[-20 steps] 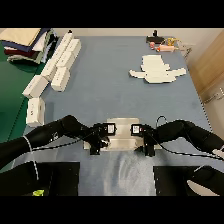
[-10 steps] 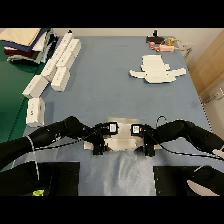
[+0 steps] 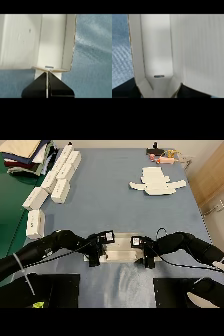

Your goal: Fold the box.

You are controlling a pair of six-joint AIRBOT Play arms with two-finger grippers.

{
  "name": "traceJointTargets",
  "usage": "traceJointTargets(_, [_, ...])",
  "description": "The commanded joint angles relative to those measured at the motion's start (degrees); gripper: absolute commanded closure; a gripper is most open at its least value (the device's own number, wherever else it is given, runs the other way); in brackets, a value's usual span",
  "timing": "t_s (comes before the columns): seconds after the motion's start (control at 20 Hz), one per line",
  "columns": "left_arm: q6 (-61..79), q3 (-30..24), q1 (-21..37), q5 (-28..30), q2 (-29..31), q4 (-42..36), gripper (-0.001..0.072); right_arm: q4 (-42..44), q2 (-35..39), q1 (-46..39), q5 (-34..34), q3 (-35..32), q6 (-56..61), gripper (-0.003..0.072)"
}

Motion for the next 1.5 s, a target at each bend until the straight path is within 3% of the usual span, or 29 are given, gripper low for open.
traceJointTargets(0.0, [-24.46,0.04,3.32,-6.45,8.28,13.64,0.0694,0.02,0.04,0.0,0.02,0.0,0.0,0.0189])
traceJointTargets(0.2, [-47.36,0.02,17.16,-15.28,16.83,22.84,0.0694,0.02,0.04,0.0,0.02,0.0,0.0,0.0189])
traceJointTargets(0.35, [-49.9,-0.59,30.51,-23.17,16.55,20.0,0.0694,0.02,0.04,0.0,0.02,0.0,0.0,0.0189])
traceJointTargets(0.45, [-49.46,-1.84,34.45,-23.56,14.82,13.7,0.0694,0.02,0.04,0.0,0.04,0.0,0.0,0.0189])
traceJointTargets(0.7, [-46.05,-6.08,29.46,-20.39,6.75,3.96,0.0694,0.02,0.04,0.0,0.02,0.0,0.0,0.0189])
traceJointTargets(0.9, [-45.29,-7.21,18.82,-11.17,1.6,-4.55,0.0694,0.02,0.04,-0.02,0.02,0.0,0.0,0.0188])
traceJointTargets(1.05, [-45.29,-7.04,11.8,-5.16,0.92,-8.61,0.0694,0.02,0.04,-0.02,0.02,0.0,0.0,0.0189])
traceJointTargets(1.25, [-45.81,-2.99,10.47,-6.84,0.92,-9.03,0.069,0.02,0.04,0.0,0.02,0.0,0.0,0.0189])
traceJointTargets(1.3, [-45.92,-2.03,10.45,-7.45,0.92,-9.05,0.0558,0.02,0.04,0.0,0.02,0.0,0.0,0.0189])
traceJointTargets(1.35, [-45.97,-1.33,10.45,-7.98,0.9,-9.31,0.0305,0.02,0.04,0.0,0.02,0.0,0.0,0.0189])
traceJointTargets(1.45, [-46.01,-0.15,10.45,-8.13,0.92,-9.62,0.0305,0.02,0.04,0.0,0.04,0.0,0.0,0.0189])
